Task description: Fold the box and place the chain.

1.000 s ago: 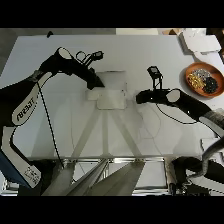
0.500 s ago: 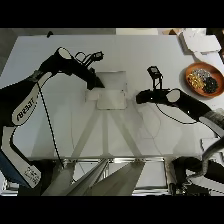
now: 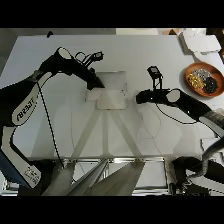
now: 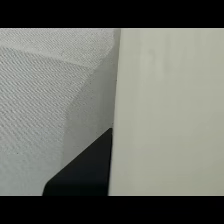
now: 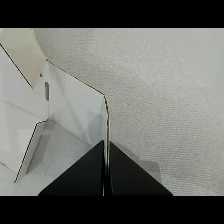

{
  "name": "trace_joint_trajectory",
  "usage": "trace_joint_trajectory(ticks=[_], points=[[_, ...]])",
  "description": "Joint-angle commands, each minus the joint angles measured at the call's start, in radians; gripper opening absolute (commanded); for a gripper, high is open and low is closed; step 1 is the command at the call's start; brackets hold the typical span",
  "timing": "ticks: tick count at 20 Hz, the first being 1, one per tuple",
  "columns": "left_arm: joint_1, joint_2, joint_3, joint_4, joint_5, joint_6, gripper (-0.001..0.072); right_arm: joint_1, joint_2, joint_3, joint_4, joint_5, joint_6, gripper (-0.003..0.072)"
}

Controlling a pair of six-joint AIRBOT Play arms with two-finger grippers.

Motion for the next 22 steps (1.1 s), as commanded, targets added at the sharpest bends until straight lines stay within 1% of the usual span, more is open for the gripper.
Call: trace_joint_trajectory(ticks=[1, 3, 12, 13, 15, 16, 18, 20, 22], points=[[-0.001, -0.001, 0.0, 0.0, 0.0, 0.0, 0.0011, 0.0, 0.001, 0.0, 0.0, -0.034, 0.0, 0.0012], [-0.001, -0.001, 0.0, 0.0, 0.0, 0.0, 0.0011, 0.0, 0.001, 0.0, 0.0, -0.055, 0.0, 0.0012], [-0.001, -0.001, 0.0, 0.0, 0.0, 0.0, 0.0011, 0.0, 0.001, 0.0, 0.008, -0.053, 0.001, 0.0018], [-0.001, -0.001, 0.0, 0.0, 0.0, 0.0, 0.0011, 0.0, 0.001, 0.0, 0.008, -0.05, 0.001, 0.0074], [-0.001, -0.001, 0.0, 0.0, -0.005, -0.006, 0.001, 0.0, 0.001, 0.0, 0.008, -0.028, 0.001, 0.0418], [-0.001, 0.0, 0.0, 0.001, -0.011, -0.012, 0.0006, 0.0, 0.004, 0.0, 0.008, -0.014, 0.001, 0.0457], [0.0, 0.006, 0.0, 0.007, -0.028, -0.056, 0.0003, 0.0, 0.026, 0.0, 0.004, 0.021, 0.001, 0.0457], [0.0, 0.035, 0.0, 0.083, -0.035, -0.14, 0.0002, 0.0, 0.08, 0.0, -0.024, 0.056, 0.003, 0.0457], [0.0, 0.085, 0.0, 0.193, -0.042, -0.21, 0.0002, 0.0, 0.151, 0.0, -0.11, 0.082, 0.057, 0.0457]])
